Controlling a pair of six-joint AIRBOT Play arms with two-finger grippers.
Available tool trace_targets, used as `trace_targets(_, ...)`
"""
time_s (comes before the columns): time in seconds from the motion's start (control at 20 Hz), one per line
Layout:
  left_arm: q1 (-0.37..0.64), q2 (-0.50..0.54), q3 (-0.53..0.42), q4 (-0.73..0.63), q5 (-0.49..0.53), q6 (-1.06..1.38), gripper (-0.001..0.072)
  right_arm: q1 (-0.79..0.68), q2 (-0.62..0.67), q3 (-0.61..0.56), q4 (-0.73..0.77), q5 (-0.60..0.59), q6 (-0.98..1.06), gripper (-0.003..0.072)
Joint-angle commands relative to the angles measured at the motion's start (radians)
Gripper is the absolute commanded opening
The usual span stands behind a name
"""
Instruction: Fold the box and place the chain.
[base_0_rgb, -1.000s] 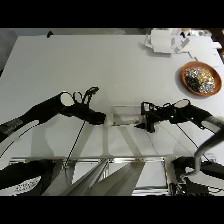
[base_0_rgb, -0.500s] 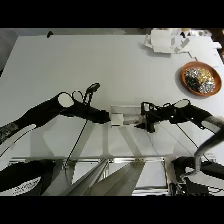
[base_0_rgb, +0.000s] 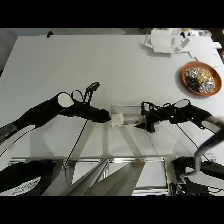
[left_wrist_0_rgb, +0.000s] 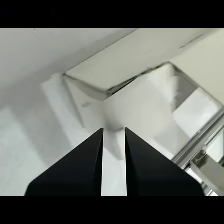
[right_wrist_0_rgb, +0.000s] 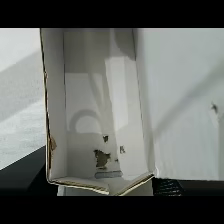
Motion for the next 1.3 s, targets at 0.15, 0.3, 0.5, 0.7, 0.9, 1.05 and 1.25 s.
trace_targets(0.15, -0.001, 0.021, 0.000, 0.021, -0.018, -0.001, 0.0157, 0.000, 0.000, 0.000, 0.000, 0.001, 0.001, 0.0339)
trace_targets(0.3, -0.026, 0.015, 0.001, 0.044, 0.012, -0.056, 0.0239, 0.000, 0.000, 0.000, 0.000, 0.001, 0.001, 0.0339)
trace_targets(0.5, -0.090, 0.015, 0.007, 0.144, 0.069, -0.206, 0.0279, 0.000, 0.001, 0.000, 0.000, 0.001, 0.001, 0.0339)
trace_targets(0.7, -0.167, -0.008, 0.059, 0.288, 0.108, -0.431, 0.0282, 0.000, 0.001, 0.000, 0.000, 0.001, 0.001, 0.0339)
trace_targets(0.9, -0.229, -0.055, 0.138, 0.421, 0.107, -0.657, 0.0283, 0.000, 0.001, 0.000, 0.000, 0.001, 0.001, 0.0339)
trace_targets(1.05, -0.263, -0.068, 0.182, 0.555, 0.067, -0.819, 0.0283, 0.000, 0.001, 0.000, 0.000, 0.001, 0.001, 0.0339)
trace_targets(1.25, -0.288, -0.071, 0.217, 0.696, -0.039, -0.969, 0.0283, 0.000, 0.000, 0.000, 0.000, 0.001, 0.001, 0.0339)
